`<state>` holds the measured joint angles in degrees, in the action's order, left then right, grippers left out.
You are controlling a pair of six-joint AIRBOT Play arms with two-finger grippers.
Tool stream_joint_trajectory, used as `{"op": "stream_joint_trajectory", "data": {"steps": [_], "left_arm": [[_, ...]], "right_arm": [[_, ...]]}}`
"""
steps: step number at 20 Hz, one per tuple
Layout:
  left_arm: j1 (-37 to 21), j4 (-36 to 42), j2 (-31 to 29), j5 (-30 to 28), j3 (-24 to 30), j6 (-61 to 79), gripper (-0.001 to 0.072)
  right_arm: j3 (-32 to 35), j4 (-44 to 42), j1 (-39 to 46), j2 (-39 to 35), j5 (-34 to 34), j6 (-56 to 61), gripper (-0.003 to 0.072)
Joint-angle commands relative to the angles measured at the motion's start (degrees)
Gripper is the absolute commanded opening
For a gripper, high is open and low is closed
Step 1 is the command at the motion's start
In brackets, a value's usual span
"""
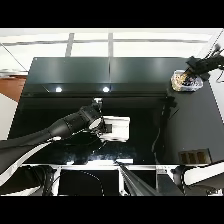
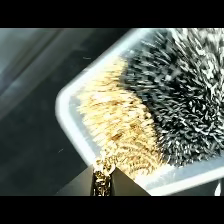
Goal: Fold the box and place the chain.
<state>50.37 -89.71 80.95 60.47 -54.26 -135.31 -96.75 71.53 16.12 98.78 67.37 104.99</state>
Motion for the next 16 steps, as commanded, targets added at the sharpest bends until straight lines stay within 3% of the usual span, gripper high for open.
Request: {"op": "stream_joint_trajectory", "data": {"steps": [1,10,13,16], "left_arm": [[-0.04,0.00,0.02,0.00,0.00,0.02,0.0032],[-0.04,0.26,0.02,0.07,-0.02,0.02,0.0032],[-0.04,0.44,0.02,0.07,0.00,0.02,0.0033],[-0.04,0.44,0.02,0.04,0.00,0.02,0.0032]], "right_arm": [[-0.11,-1.33,0.28,-8.48,0.83,-9.40,0.0040],[-0.37,-5.18,0.31,-33.00,-1.70,-17.55,0.0041],[-0.37,-7.26,0.31,-40.28,1.36,-19.32,0.0040],[-0.33,-8.85,0.13,-45.24,9.29,-20.39,0.0040]]}}
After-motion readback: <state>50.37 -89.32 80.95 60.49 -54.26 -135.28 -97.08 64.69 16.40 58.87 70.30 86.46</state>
